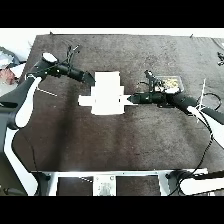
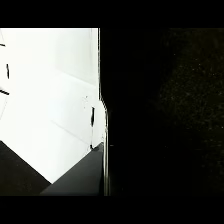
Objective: Fold the box and place the chain.
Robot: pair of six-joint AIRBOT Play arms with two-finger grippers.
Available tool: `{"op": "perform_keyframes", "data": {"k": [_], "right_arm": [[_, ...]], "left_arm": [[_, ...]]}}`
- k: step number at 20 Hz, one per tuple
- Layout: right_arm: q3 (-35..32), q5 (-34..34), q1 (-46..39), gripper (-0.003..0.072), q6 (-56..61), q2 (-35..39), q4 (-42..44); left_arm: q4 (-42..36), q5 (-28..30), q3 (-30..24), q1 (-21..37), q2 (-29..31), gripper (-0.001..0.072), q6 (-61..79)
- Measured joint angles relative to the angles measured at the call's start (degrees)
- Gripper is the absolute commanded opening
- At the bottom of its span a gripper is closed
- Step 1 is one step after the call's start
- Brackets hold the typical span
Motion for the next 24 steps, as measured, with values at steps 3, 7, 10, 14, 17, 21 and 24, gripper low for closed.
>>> {"op": "perform_keyframes", "data": {"k": [3,7,10,14,17,21,24], "right_arm": [[0.00,0.20,0.00,-0.0012,-0.24,0.00,0.00],[0.00,0.42,0.00,-0.0012,-0.33,0.00,0.00],[0.00,0.48,0.00,-0.0012,-0.35,0.00,-0.02],[0.00,0.48,0.00,-0.0012,-0.37,0.00,-0.02],[0.00,0.50,0.02,-0.0012,-0.37,0.00,-0.02],[0.00,0.50,0.02,-0.0012,-0.37,0.00,-0.02],[0.00,0.50,0.02,-0.0012,-0.37,0.00,0.00]], "left_arm": [[-0.26,-1.42,0.70,-0.04,-1.60,0.0473,0.07],[-4.92,-4.63,1.01,-0.04,-3.93,0.0473,1.84],[-7.48,-6.82,1.05,-0.02,-5.49,0.0471,2.82],[-8.98,-9.25,1.05,-0.15,-6.62,0.0404,3.30],[-9.18,-10.23,1.05,-0.13,-7.26,0.0366,3.52],[-9.33,-10.82,1.05,-0.13,-7.87,0.0273,4.17],[-9.33,-10.97,1.05,-0.13,-8.04,0.0212,4.66]]}}
